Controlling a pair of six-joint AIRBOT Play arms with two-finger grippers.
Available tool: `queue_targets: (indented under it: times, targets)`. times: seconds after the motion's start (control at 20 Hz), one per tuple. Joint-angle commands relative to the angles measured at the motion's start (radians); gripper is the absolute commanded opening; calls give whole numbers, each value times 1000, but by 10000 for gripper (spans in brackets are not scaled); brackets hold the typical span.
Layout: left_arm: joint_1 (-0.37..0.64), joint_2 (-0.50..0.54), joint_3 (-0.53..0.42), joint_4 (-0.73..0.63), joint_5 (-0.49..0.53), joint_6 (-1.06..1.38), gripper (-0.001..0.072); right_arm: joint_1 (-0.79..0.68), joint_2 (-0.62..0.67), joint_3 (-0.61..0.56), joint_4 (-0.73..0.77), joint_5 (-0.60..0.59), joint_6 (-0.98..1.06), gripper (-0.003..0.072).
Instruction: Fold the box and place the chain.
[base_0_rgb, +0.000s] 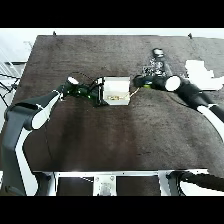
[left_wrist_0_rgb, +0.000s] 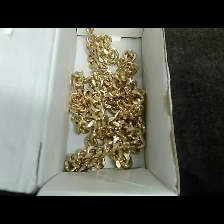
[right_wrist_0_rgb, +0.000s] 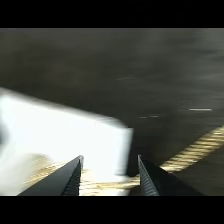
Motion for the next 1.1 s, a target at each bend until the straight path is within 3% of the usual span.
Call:
queue_targets:
  times: [0.0, 0.3, 0.6, 0.65, 0.75, 0.8, 1.05]
  targets:
    - [0, -1, 0, 0, 1, 0, 411, -160, -26, -18, 21, -31, 0, 526]
    - [0, -1, 0, 0, 1, 0, 411, -182, -315, 102, 124, -58, -10, 525]
    - [0, -1, 0, 0, 1, 0, 411, -142, -488, 296, 177, -23, -37, 511]
    - [0, -1, 0, 0, 1, 0, 411, -142, -506, 318, 180, -23, -36, 466]
    - [0, -1, 0, 0, 2, 0, 411, -148, -525, 342, 179, -22, -37, 138]
    - [0, -1, 0, 0, 2, 0, 411, -150, -520, 342, 179, -22, -37, 11]
    - [0, -1, 0, 0, 1, 0, 411, -129, -327, 342, 156, 182, -88, 10]
